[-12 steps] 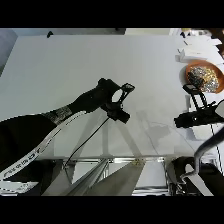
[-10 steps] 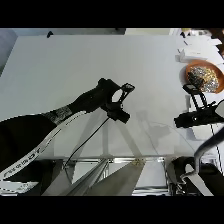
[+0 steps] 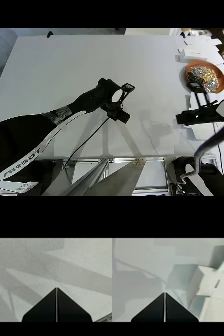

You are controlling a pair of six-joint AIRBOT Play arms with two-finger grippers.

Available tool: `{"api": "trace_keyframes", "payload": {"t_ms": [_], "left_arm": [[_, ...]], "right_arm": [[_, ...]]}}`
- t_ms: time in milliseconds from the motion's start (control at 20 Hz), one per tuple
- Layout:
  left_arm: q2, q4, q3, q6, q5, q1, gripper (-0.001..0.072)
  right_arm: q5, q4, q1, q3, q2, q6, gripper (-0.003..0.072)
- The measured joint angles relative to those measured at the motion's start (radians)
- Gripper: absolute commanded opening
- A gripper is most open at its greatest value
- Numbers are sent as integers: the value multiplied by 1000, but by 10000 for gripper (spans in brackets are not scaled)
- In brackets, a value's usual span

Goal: Fold the box and place the chain.

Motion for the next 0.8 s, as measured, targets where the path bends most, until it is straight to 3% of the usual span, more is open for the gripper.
{"api": "trace_keyframes", "payload": {"t_ms": [200, 250, 300, 350, 600, 800], "left_arm": [[0, 0, 0, 0, 0, 0, 8], [0, 0, 0, 0, 0, 0, 8], [0, 0, 0, 0, 0, 0, 8], [0, 0, 0, 0, 0, 0, 8], [0, 0, 0, 0, 0, 0, 8], [0, 0, 0, 0, 0, 0, 8]], "right_arm": [[-32, -194, -225, 124, -85, 70, 17], [-37, -217, -303, 167, -127, 75, 83], [-42, -234, -375, 208, -170, 74, 309], [-42, -251, -450, 254, -220, 63, 454], [-41, -282, -715, 465, -451, -45, 481], [-36, -291, -792, 599, -615, -149, 484]]}}
